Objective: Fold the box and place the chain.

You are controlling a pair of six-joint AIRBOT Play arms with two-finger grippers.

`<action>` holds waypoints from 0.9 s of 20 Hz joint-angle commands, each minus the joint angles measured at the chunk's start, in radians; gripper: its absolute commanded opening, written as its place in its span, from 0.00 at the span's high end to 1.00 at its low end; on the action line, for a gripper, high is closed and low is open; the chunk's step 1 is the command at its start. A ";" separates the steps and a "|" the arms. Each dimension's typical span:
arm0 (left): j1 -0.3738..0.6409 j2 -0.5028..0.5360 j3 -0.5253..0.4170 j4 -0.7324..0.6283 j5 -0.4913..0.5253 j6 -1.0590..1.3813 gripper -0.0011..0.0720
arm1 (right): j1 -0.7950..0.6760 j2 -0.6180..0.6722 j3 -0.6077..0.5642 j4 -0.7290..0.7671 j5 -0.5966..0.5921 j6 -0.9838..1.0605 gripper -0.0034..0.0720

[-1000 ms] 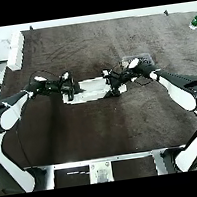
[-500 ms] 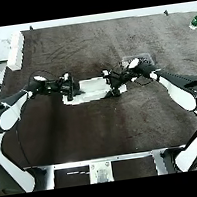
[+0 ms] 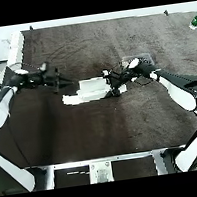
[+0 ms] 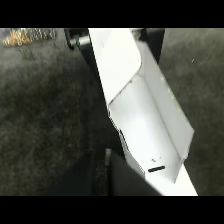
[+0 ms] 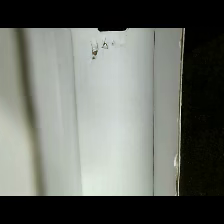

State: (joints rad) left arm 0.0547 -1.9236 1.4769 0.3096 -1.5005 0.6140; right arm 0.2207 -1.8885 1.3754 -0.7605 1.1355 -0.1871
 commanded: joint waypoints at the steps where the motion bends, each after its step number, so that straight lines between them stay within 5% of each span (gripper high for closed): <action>1: 0.064 0.000 0.111 -0.003 -0.218 -0.108 0.96 | 0.000 0.000 0.000 0.000 -0.001 0.000 0.30; 3: 0.070 0.004 0.146 -0.020 -0.270 -0.184 0.96 | 0.000 0.000 0.000 0.000 -0.001 0.000 0.30; 7: 0.062 0.138 0.091 -0.022 -0.162 -0.260 0.97 | 0.000 0.000 0.000 0.000 -0.001 0.000 0.30; 13: 0.022 0.517 -0.284 -0.045 0.251 -0.266 0.97 | 0.000 0.000 0.000 0.000 -0.001 0.000 0.30; 16: -0.055 0.570 -0.381 -0.009 0.264 -0.273 0.97 | 0.000 0.000 0.000 0.000 -0.001 0.000 0.30; 18: -0.128 0.568 -0.435 0.033 0.376 -0.300 0.97 | 0.000 0.000 0.000 0.000 -0.001 0.000 0.30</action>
State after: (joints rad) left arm 0.0036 -1.3991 1.1355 0.2966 -1.2686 0.3401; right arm 0.2207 -1.8885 1.3754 -0.7605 1.1347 -0.1871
